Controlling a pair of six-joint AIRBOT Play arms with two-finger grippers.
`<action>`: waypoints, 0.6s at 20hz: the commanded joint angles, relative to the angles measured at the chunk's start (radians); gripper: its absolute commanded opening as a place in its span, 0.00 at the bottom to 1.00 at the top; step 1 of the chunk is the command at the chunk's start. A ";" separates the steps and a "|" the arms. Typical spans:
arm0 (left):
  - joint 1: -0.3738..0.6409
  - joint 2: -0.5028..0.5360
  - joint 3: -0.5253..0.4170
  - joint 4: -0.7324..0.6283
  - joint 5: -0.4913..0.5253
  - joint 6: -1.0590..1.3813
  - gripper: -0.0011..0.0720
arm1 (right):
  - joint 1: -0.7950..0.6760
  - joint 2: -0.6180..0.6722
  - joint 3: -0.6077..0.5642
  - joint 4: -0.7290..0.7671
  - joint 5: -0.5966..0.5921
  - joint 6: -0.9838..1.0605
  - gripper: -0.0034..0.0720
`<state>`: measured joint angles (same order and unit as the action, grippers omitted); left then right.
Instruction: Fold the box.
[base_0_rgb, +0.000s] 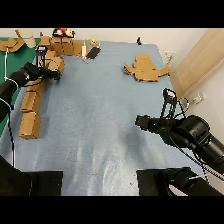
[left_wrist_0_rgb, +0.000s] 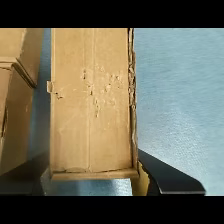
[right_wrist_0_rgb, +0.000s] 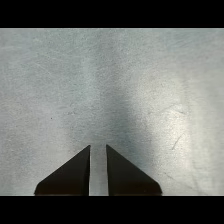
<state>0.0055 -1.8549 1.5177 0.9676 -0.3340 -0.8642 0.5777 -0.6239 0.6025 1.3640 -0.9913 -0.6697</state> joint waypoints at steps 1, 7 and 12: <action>0.003 -0.004 0.002 0.002 0.028 0.003 0.62 | 0.000 0.000 0.001 -0.003 0.000 0.000 0.26; 0.003 -0.004 0.002 0.002 0.043 0.003 0.72 | 0.000 0.000 0.001 0.001 0.000 0.000 0.26; 0.003 -0.003 0.002 0.002 0.029 0.003 1.00 | 0.000 0.000 0.001 0.001 0.000 0.000 0.26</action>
